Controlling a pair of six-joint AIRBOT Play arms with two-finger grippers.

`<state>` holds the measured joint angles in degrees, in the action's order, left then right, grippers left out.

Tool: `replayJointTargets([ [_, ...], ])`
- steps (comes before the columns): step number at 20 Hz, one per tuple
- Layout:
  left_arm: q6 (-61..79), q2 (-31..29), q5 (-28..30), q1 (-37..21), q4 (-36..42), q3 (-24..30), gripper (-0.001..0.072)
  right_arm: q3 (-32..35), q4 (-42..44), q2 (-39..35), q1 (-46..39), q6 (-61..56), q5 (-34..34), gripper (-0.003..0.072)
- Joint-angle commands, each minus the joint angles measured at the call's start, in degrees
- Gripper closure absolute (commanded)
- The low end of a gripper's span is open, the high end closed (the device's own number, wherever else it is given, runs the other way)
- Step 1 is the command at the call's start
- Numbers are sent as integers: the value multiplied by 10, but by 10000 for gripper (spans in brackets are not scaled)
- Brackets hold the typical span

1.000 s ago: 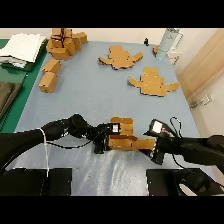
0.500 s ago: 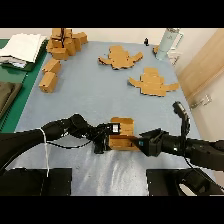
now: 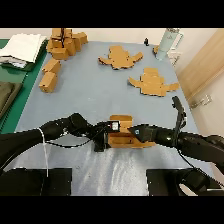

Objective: Fold the box.

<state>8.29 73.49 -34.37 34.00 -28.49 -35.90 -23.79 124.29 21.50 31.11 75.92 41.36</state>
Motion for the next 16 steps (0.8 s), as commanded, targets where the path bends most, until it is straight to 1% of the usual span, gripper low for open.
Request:
replayJointTargets([
  [1, -37, -7, 21, -2, -30, -1, 233, 0, 2, 30, 0, -36, -6, -15],
  [4, -37, -6, 18, 0, -30, 0, 233, 0, 2, 43, 0, -36, -8, -15],
  [8, -37, -6, 18, 2, -30, 3, 232, 0, 0, 43, 0, -35, -22, -15],
  [15, -34, -1, 14, 14, -30, 7, 233, 0, -4, 43, 0, -35, -23, -12],
  [16, -34, 1, 14, 14, -30, 7, 233, 0, 2, 47, 0, -37, -22, 33],
])
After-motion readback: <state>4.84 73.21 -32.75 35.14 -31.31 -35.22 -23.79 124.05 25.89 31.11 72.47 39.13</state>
